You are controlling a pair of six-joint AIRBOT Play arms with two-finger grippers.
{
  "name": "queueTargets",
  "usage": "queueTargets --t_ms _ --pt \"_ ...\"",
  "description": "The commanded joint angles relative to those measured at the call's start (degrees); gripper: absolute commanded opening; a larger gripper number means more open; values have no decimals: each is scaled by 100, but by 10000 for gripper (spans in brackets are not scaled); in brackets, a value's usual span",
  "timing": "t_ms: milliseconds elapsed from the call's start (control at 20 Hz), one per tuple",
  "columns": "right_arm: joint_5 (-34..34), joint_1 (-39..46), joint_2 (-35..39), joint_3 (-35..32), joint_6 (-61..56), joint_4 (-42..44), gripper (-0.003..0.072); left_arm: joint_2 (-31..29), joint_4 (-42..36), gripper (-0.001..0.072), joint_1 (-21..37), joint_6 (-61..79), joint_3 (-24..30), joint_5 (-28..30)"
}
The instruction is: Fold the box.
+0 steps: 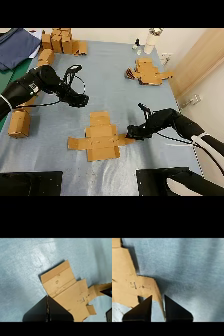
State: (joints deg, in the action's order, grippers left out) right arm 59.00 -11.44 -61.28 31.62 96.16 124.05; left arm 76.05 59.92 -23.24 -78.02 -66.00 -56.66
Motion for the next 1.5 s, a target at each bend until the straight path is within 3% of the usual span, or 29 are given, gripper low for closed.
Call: queueTargets --t_ms 0,250,300,350,400,450,750,800,1000,1200,1450 --pt "15 -9 -162 -2 363 201 230 2 -72 12 0 0 -2 -7" --pt "76 -9 -162 0 581 365 226 2 -326 14 4 2 -2 -133" --pt "85 -9 -164 0 638 420 160 2 -345 14 4 4 -15 -212" --pt "83 -9 -164 0 643 468 154 2 -345 16 7 7 -44 -306" --pt "122 -9 -199 28 654 490 155 2 -345 204 11 9 -76 -380" --pt "190 -11 -258 68 664 505 155 2 -369 474 13 9 -120 -437" --pt "243 -11 -651 105 949 682 142 2 -411 488 96 13 -437 -776" --pt "258 -11 -682 105 1220 811 18 2 -522 488 195 42 -442 -905" --pt "358 -61 -577 79 2511 1495 2 57 -1250 488 929 595 -367 -1631" --pt "-249 -459 -22 -498 3060 1596 1 57 -1711 488 1541 1038 153 -2103" --pt "-1178 -758 1233 -984 3005 1497 1 57 -1867 488 1644 1600 1298 -1950"
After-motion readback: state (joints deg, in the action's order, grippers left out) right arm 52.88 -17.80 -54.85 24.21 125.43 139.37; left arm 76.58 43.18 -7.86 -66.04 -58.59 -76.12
